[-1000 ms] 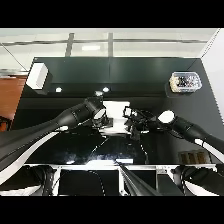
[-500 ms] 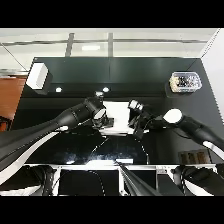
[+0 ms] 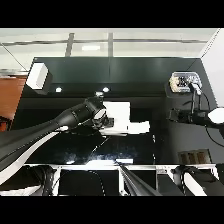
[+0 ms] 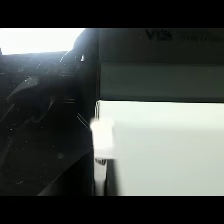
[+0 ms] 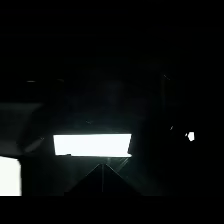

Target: Fold the box and place the chain.

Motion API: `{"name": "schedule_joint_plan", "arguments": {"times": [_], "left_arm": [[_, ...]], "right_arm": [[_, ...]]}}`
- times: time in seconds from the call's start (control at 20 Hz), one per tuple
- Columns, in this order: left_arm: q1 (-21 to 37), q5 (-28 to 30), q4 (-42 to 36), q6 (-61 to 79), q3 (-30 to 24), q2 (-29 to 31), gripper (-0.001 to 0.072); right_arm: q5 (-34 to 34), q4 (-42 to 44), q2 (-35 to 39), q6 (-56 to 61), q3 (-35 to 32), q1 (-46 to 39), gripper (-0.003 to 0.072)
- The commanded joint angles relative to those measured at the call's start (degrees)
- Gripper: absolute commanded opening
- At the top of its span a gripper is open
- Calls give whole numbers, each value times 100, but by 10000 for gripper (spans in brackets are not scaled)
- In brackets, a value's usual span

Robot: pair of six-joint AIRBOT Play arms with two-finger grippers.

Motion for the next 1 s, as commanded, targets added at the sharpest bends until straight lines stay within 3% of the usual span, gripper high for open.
{"name": "schedule_joint_plan", "arguments": {"times": [0.0, 0.3, 0.55, 0.8, 0.85, 0.9, 0.95], "left_arm": [[4, -11, 0, 4, 4, 0, 25], [4, -13, 0, 4, 4, 0, 25], [4, -11, 0, 4, 4, 0, 25], [4, -13, 2, 4, 4, 0, 25], [4, -13, 0, 4, 4, 0, 25], [4, -11, 2, 4, 4, 0, 25], [4, -11, 2, 4, 4, 0, 25]], "right_arm": [[94, 811, -223, 341, -564, -369, 8], [730, 2981, -1534, -1738, -597, 435, 9], [542, 3130, -1864, -1818, -398, 1233, 9], [756, 3141, -1862, -1987, 39, 1360, 24], [911, 3136, -1862, -1982, 138, 1360, 300], [1067, 3150, -1862, -1982, 208, 1360, 641], [1185, 3154, -1862, -1982, 251, 1360, 697]]}}
